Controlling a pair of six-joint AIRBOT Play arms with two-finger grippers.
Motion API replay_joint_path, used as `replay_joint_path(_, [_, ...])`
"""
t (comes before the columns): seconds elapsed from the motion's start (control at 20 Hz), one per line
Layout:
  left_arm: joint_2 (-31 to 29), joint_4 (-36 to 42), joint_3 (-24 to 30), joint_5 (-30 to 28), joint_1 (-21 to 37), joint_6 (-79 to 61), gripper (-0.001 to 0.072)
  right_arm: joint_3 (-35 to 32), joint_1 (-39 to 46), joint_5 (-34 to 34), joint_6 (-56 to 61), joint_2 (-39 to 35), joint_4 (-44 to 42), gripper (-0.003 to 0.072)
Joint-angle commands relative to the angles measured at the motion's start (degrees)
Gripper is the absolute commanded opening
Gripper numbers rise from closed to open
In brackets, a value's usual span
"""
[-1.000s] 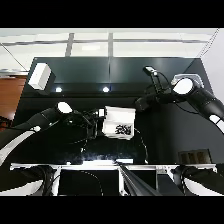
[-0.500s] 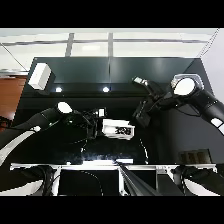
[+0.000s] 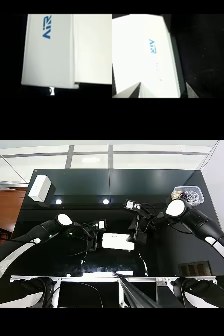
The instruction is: Fold the box and place the chain.
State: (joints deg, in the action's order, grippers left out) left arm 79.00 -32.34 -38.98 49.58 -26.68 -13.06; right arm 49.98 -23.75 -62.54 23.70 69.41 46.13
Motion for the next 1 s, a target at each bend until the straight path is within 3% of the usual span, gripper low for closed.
replay_joint_path(0.0, [0.04, 0.0, -0.02, -0.02, -0.02, 0.0, 0.0394, -0.11, -0.42, -0.85, -1.7, -1.33, 2.69, 0.0679])
replay_joint_path(0.15, [0.04, 0.0, -0.02, -0.02, -0.02, 0.0, 0.0394, -0.48, -0.22, -0.2, 1.84, -7.26, 5.4, 0.0679])
replay_joint_path(0.25, [0.04, 0.0, -0.02, -0.02, -0.02, 0.0, 0.0394, -4.52, -0.24, 3.85, 2.82, -10.8, 3.54, 0.0679])
replay_joint_path(0.45, [0.04, 0.0, -0.02, 0.0, -0.02, 0.0, 0.0395, -13.73, -0.44, 16.26, -5.77, -11.58, -11.65, 0.0679])
replay_joint_path(0.95, [0.04, 0.0, -0.02, 0.0, -0.02, 0.0, 0.0394, -14.4, -6.03, 16.57, -12.17, -10.91, -8.55, 0.068])
